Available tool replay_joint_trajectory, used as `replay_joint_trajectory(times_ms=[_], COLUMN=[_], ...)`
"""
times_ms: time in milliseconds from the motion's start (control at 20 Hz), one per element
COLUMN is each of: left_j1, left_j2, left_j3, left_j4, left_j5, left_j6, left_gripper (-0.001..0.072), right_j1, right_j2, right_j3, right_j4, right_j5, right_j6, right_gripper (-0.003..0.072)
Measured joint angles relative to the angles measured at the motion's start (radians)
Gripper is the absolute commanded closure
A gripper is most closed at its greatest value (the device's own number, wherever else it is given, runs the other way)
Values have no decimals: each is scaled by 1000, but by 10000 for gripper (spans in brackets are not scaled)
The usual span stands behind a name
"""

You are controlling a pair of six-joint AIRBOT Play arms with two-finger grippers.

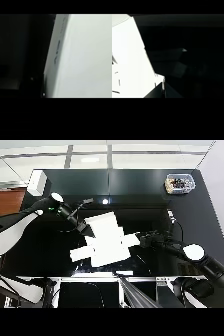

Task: Fold the box and place the chain.

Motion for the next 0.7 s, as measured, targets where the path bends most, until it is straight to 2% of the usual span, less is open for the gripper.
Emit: replay_joint_trajectory(times_ms=[50, 100, 250, 450, 600, 700], left_j1=[-5, -8, -11, -11, -17, -27], left_j2=[-5, -9, -15, 16, 122, 238], left_j3=[9, 17, 47, 73, 34, -47], left_j4=[6, 12, 26, 45, 51, 42], left_j5=[-2, -2, -8, -30, -24, 55], left_j6=[0, 1, -10, -51, -64, -39], left_gripper=[685, 685, 687, 690, 689, 687], right_j1=[0, -1, -39, -178, -284, -332], right_j2=[0, 0, 0, 1, 1, 1], right_j3=[0, 0, 37, 187, 285, 317], right_j4=[0, 0, -58, -327, -542, -634], right_j5=[2, 6, 88, 409, 600, 658], right_j6=[0, 0, 0, 21, 32, 34], right_gripper=[194, 20, 23, 23, 23, 23])
